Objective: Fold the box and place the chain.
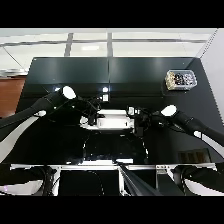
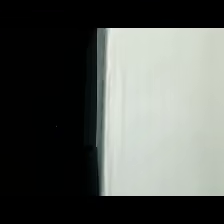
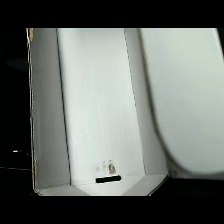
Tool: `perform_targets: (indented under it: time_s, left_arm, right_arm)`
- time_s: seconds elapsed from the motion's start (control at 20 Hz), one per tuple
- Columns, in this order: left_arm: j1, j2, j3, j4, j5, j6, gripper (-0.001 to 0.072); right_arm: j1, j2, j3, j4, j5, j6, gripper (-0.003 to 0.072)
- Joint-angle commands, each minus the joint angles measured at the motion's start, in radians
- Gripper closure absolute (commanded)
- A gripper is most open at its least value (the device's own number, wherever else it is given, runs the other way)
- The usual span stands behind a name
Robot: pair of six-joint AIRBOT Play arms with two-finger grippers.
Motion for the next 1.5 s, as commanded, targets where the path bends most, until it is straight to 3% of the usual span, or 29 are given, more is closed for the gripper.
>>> perform_targets:
  time_s: [0.0, 0.9, 0.95, 1.0, 1.1, 1.15, 1.25, 1.3, 1.35, 1.4, 1.45]
  left_arm:
    - [0.0, 0.0, 0.001, -0.001, 0.003, 0.0, 0.0682]
    - [0.0, 0.0, 0.001, -0.001, 0.004, -0.001, 0.0682]
    - [0.0, 0.0, 0.001, -0.001, 0.004, -0.001, 0.0683]
    - [0.0, 0.0, 0.001, -0.001, 0.003, -0.001, 0.0682]
    - [0.0, 0.004, 0.001, 0.0, 0.003, -0.005, 0.0667]
    - [0.002, 0.013, 0.001, 0.0, -0.006, -0.011, 0.0526]
    - [0.014, 0.05, 0.009, 0.023, -0.05, -0.066, 0.0091]
    - [0.023, 0.077, 0.016, 0.063, -0.071, -0.124, 0.0043]
    - [0.033, 0.114, 0.018, 0.128, -0.09, -0.205, 0.0043]
    - [0.045, 0.151, 0.019, 0.202, -0.116, -0.291, 0.0043]
    - [0.059, 0.19, 0.018, 0.287, -0.153, -0.395, 0.0043]
  right_arm:
    - [0.006, -0.018, 0.016, -0.055, -0.016, 0.077, 0.0025]
    - [0.064, -0.038, 0.033, -0.166, -0.068, 0.177, 0.0025]
    - [0.064, -0.038, 0.033, -0.167, -0.068, 0.177, 0.0085]
    - [0.064, -0.038, 0.033, -0.167, -0.068, 0.177, 0.0197]
    - [0.064, -0.038, 0.033, -0.167, -0.067, 0.177, 0.0213]
    - [0.064, -0.038, 0.033, -0.167, -0.066, 0.176, 0.0213]
    - [0.064, -0.038, 0.033, -0.167, -0.065, 0.175, 0.0214]
    - [0.064, -0.037, 0.033, -0.169, -0.063, 0.175, 0.0216]
    - [0.064, -0.038, 0.033, -0.17, -0.063, 0.175, 0.0285]
    - [0.064, -0.038, 0.033, -0.17, -0.063, 0.175, 0.0292]
    - [0.064, -0.038, 0.033, -0.17, -0.062, 0.175, 0.0438]
